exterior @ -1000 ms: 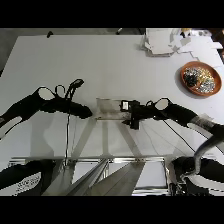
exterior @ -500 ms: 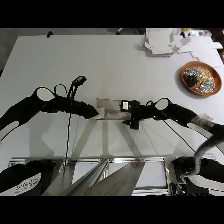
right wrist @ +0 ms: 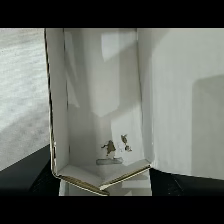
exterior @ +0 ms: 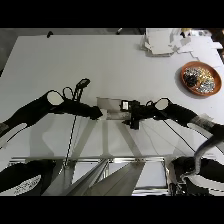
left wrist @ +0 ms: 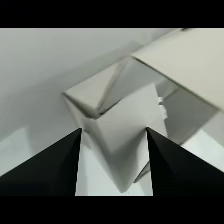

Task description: Fold the box and place the chain.

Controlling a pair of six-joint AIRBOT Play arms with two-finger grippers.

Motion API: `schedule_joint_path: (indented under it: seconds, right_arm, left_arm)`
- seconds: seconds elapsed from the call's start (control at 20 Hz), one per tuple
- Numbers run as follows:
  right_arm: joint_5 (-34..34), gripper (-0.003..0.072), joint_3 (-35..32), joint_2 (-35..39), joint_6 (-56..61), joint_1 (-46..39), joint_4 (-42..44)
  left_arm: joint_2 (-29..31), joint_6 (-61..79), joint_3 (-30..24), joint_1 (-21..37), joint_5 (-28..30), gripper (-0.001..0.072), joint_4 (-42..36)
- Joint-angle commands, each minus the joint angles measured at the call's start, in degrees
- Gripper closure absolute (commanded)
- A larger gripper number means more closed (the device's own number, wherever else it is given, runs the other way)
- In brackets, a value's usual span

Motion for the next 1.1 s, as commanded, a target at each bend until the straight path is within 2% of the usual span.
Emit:
schedule_joint_path:
  seconds: [0.0,0.2,0.3,0.4,0.6,0.7,0.85,0.9,1.05]
  right_arm:
    - [0.0,0.0305,0.0,0.0,0.0,0.0,0.0]
    - [0.0,0.0305,0.0,0.0,0.0,0.0,0.0]
    - [0.0,0.0305,0.0,0.0,0.0,0.0,0.0]
    - [0.0,0.0305,0.0,0.0,0.0,0.0,0.0]
    - [0.0,0.0305,0.0,0.0,0.0,0.0,0.0]
    - [0.0,0.0305,0.0,0.0,0.0,0.0,0.0]
    - [0.0,0.0305,0.0,0.0,0.0,0.0,0.0]
    - [0.0,0.0305,0.0,0.0,0.0,0.0,0.0]
    - [0.0,0.0305,0.0,0.0,0.0,0.0,0.0]
  left_arm:
    - [0.0,-13.0,0.3,-3.5,3.7,0.0254,8.0]
    - [-0.1,-20.8,2.3,-6.5,3.7,0.0259,14.6]
    - [-0.1,-26.6,4.3,-7.6,2.9,0.0325,19.5]
    - [-1.2,-31.5,7.5,-8.7,-0.6,0.0327,22.6]
    - [-7.1,-36.3,16.8,-9.6,-11.8,0.0327,24.7]
    - [-9.6,-41.9,19.8,-9.9,-15.4,0.0327,25.8]
    - [-10.9,-49.3,20.9,-11.2,-15.5,0.0328,26.4]
    - [-11.2,-49.9,21.3,-11.8,-15.5,0.0374,26.6]
    - [-13.7,-50.5,23.1,-13.6,-18.6,0.0386,28.8]
